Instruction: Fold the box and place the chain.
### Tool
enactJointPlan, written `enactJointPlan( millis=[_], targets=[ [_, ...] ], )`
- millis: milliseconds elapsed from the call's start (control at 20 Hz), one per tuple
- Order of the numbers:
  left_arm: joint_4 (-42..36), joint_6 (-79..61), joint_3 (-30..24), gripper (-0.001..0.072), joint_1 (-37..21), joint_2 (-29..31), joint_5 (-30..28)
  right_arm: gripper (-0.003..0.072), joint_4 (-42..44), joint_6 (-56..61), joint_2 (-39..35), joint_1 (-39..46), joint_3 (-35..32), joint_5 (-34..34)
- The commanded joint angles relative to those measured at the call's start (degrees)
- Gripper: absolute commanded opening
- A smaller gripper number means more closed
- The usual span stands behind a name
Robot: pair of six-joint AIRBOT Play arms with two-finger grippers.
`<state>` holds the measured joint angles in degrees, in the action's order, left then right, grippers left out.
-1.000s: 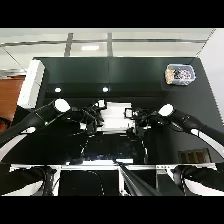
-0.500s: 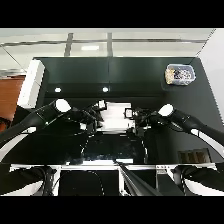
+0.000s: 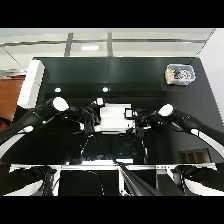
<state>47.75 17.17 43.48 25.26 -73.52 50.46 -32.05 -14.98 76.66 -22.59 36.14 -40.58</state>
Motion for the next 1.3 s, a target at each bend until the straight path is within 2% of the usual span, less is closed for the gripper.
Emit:
enactJointPlan(
  millis=[0, 150, 250, 350, 450, 550, 600, 800, 950, 1050, 1150, 1250],
  targets=[
    [12.2, 20.4, 1.2, 0.0021, -3.6, 5.1, 4.1, 0.0127, 0.1, 0.0, 0.0, 0.0, 0.0, 0.1],
    [31.2, 38.6, -0.5, 0.0022, -8.8, 12.6, 4.0, 0.0126, 0.1, 0.0, 0.0, 0.0, 0.0, 0.1],
    [33.3, 50.5, -2.8, 0.0026, -15.0, 15.4, 5.0, 0.0126, 0.1, 0.0, 0.0, 0.0, 0.0, 0.1],
    [24.3, 58.0, -4.8, 0.0026, -24.0, 14.7, 9.9, 0.0126, 0.1, 0.0, 0.0, 0.0, 0.0, 0.1],
    [6.1, 57.7, -7.4, 0.0026, -32.9, 12.7, 16.5, 0.0127, 0.1, 0.0, 0.0, 0.0, 0.0, 0.1],
    [-8.0, 51.0, -10.6, 0.0025, -38.4, 10.9, 19.7, 0.0127, 0.1, 0.0, 0.0, 0.0, 0.0, 0.1],
    [-10.6, 49.8, -12.0, 0.0024, -39.5, 9.8, 19.7, 0.0126, 0.1, 0.0, 0.0, 0.0, 0.0, 0.1],
    [-9.3, 50.5, -13.5, 0.0024, -36.7, 4.4, 14.1, 0.0127, 0.1, 0.0, 0.0, 0.0, 0.0, 0.1],
    [-15.4, 50.3, -13.4, 0.0023, -30.6, 1.2, 9.4, 0.0126, 0.1, 0.0, 0.0, 0.0, 0.0, 0.1],
    [-13.3, 50.5, -12.5, 0.0024, -26.3, -0.9, 6.5, 0.0126, 0.1, 0.0, 0.0, 0.0, 0.0, 0.1],
    [-12.9, 50.6, -11.3, 0.0024, -23.8, -3.5, 6.5, 0.0126, 0.1, 0.0, 0.0, 0.0, 0.0, 0.1],
    [-14.1, 48.6, -10.1, 0.0025, -22.2, -5.6, 9.6, 0.0126, 0.1, 0.0, 0.0, 0.0, 0.0, 0.1]
  ],
)
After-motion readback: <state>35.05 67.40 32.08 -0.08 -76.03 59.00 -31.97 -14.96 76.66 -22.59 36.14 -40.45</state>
